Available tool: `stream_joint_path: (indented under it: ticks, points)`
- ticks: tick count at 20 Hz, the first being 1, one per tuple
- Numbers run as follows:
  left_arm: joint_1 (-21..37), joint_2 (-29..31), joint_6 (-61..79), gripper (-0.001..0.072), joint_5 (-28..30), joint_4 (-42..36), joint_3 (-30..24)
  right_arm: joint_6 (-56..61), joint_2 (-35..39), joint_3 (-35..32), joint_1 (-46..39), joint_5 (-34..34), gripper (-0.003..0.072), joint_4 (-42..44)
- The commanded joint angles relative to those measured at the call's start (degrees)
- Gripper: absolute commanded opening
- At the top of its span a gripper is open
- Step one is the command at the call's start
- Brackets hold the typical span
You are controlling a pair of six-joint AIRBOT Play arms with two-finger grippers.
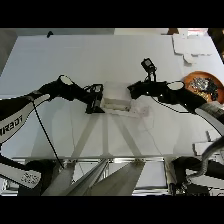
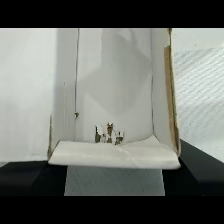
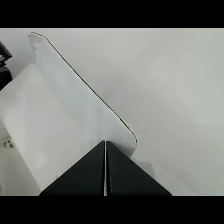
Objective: Fold the box and place the chain.
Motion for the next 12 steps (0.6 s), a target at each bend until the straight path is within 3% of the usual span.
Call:
stream_joint_path:
  ticks: [1,6,10,12]
  points:
    - [0.0,0.0,0.1,0.0375,0.0,0.0,0.0,0.2,-2.2,0.1,0.0,-0.9,0.0004,0.8]
    - [0.0,0.0,0.1,0.0375,0.0,0.0,0.0,0.2,-3.5,0.1,0.0,3.8,0.0007,1.4]
    - [0.0,0.0,0.1,0.0375,0.1,0.0,0.0,0.2,1.0,0.1,0.0,2.4,0.0008,0.9]
    - [0.0,0.0,0.1,0.0375,0.1,0.0,0.0,0.2,4.7,0.1,0.0,2.6,0.0008,-4.3]
